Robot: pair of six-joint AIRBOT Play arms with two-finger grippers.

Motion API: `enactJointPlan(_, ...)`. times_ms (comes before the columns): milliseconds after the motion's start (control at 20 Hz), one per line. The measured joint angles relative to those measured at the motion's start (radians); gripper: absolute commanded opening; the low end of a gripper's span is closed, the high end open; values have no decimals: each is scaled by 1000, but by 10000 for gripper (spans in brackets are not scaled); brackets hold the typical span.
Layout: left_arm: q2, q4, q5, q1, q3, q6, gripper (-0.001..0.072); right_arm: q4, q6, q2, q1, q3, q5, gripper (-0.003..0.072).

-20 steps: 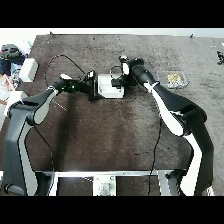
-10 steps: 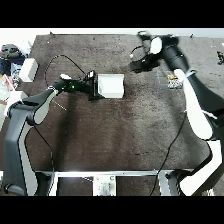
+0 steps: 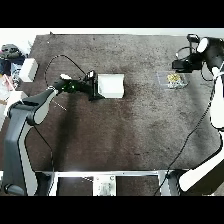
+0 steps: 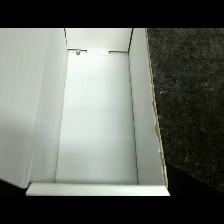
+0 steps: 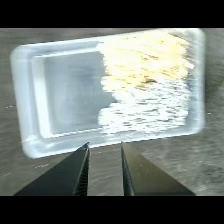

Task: Fold the box and place the chain.

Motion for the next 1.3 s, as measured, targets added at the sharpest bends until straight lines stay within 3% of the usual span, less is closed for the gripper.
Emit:
enactJointPlan(550, 0, 0, 0, 0, 0, 0, 353, -1, -6, -127, -76, 0, -92, 224)
enactJointPlan(1100, 0, 0, 0, 0, 0, 0, 353, -37, 32, -176, -93, 0, -103, 222)
enactJointPlan(1150, 0, 0, 0, 0, 0, 0, 353, -37, 35, -180, -93, 0, -103, 174)
enactJointPlan(1200, 0, 0, 0, 0, 0, -1, 353, -39, 35, -182, -94, 0, -105, 41)
enactJointPlan(1300, 0, 0, 0, 0, 0, -1, 353, -39, 37, -186, -96, 0, -111, 33)
